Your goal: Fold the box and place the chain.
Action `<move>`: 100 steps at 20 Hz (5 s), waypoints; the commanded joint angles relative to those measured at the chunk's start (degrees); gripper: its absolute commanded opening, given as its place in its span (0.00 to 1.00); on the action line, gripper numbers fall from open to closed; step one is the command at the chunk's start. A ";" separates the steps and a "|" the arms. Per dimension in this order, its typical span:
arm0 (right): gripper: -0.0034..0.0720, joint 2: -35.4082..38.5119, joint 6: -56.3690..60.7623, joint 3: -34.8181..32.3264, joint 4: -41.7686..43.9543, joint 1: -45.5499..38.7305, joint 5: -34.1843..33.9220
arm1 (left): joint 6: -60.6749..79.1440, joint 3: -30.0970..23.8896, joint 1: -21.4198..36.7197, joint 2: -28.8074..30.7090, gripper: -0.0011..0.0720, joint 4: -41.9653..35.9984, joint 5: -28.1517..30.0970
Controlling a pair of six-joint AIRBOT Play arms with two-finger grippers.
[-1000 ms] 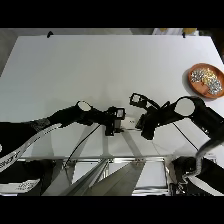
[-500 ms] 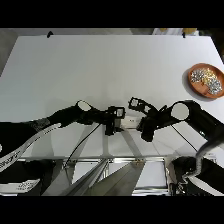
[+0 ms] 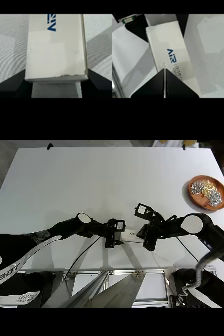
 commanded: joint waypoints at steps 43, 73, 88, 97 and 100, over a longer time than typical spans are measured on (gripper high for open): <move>0.07 1.60 36.63 7.39 -29.51 -11.45 15.63 | -0.09 0.04 0.02 -0.02 0.33 -0.04 0.13; 0.07 1.51 48.06 0.13 -34.71 -38.32 19.89 | -6.29 0.09 1.36 2.67 0.33 -0.68 0.24; 0.07 1.51 48.06 0.13 -34.73 -38.32 19.89 | -70.75 0.04 53.00 34.23 0.33 43.08 0.04; 0.07 1.51 48.06 0.13 -34.71 -38.32 19.89 | -78.36 -4.00 65.11 21.68 0.39 51.91 -7.87; 0.07 1.51 48.06 0.13 -34.73 -38.32 19.89 | -78.66 -4.74 65.09 21.03 0.85 54.12 -8.76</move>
